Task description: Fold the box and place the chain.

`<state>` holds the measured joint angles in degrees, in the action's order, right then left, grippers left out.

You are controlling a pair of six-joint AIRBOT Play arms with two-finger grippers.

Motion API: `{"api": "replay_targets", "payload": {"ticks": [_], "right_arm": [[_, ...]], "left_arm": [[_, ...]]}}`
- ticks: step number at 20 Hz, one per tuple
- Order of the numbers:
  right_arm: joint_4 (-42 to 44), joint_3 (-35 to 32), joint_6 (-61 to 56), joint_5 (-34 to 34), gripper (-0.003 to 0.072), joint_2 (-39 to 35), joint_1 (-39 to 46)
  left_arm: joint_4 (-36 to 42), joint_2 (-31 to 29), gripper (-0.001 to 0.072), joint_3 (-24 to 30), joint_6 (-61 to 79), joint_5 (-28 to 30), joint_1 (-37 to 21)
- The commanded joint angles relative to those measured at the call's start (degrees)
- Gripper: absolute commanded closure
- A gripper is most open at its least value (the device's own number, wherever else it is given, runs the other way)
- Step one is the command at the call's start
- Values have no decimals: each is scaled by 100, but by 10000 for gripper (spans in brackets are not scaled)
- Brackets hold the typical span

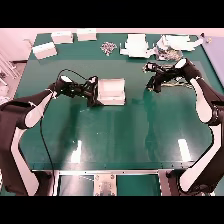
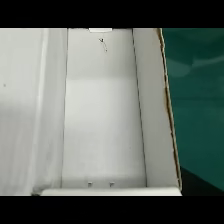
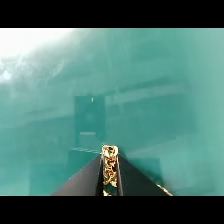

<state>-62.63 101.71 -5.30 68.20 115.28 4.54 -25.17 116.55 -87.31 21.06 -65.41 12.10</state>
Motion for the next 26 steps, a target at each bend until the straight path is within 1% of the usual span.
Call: {"api": "replay_targets", "payload": {"ticks": [1,5,10,13,16,19,21,24,26], "right_arm": [[566,24,-385,509,680,-369,-13],[704,20,-949,1405,680,-927,-17],[866,20,-1582,2315,680,-1593,-219],[866,20,-1862,2356,681,-2109,-560],[863,20,-2190,2159,681,-2640,-1003],[863,22,-2299,1379,680,-3042,-1447],[863,26,-2302,850,681,-3158,-1707],[868,26,-2413,348,681,-3174,-2116],[876,26,-2649,-105,680,-3171,-2444]], "left_arm": [[0,-2,80,-2,0,2,-7],[0,-2,80,-2,0,2,-7],[0,-2,80,-2,0,2,-7],[0,-2,80,-2,0,2,-7],[0,-2,80,-2,0,2,-7],[0,-2,80,-2,0,0,-7],[0,-2,80,-2,0,2,-7],[0,-2,79,-2,0,2,-7],[0,-2,80,-2,0,4,-7]]}}
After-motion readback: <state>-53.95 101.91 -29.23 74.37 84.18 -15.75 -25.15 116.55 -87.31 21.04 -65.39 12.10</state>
